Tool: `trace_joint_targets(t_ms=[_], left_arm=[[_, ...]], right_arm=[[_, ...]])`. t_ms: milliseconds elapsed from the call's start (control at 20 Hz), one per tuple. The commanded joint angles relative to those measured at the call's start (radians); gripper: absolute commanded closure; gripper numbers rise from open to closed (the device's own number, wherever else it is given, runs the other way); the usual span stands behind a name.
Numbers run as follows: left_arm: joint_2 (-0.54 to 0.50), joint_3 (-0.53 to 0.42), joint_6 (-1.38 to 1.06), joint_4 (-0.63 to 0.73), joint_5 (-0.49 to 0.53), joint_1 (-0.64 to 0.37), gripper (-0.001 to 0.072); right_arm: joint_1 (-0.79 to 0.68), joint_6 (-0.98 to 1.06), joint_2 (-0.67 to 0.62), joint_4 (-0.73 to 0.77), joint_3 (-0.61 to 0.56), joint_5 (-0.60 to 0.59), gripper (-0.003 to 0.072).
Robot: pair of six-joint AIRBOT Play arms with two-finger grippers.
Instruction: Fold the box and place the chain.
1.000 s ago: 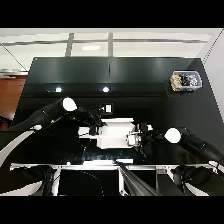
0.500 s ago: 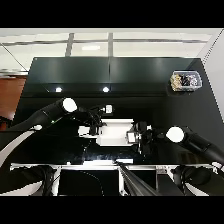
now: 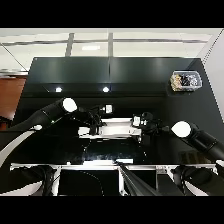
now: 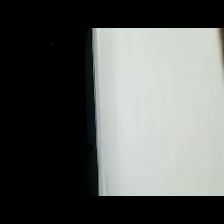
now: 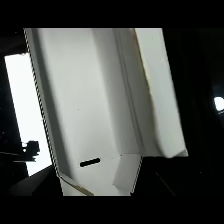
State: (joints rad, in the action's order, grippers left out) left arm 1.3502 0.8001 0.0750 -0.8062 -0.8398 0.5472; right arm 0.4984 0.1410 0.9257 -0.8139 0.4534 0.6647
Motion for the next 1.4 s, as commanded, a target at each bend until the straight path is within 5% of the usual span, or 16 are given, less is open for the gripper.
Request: trace_joint_targets(t_ms=[0,250,500,1350], left_arm=[[0.000,0.000,-0.001,0.004,-0.002,0.000,0.0681],[0.000,0.000,-0.001,0.004,-0.002,0.000,0.0681],[0.000,0.000,-0.001,0.003,-0.002,0.000,0.0681],[0.000,0.000,-0.001,0.004,-0.001,0.001,0.0680]], right_arm=[[-0.012,-0.009,0.018,0.068,0.002,-0.019,-0.0025],[-0.011,-0.208,0.077,0.242,0.002,-0.006,-0.0026],[-0.012,-0.378,0.178,0.204,0.002,0.030,-0.0025],[-0.011,-0.452,0.238,0.283,0.002,0.011,-0.0024]])
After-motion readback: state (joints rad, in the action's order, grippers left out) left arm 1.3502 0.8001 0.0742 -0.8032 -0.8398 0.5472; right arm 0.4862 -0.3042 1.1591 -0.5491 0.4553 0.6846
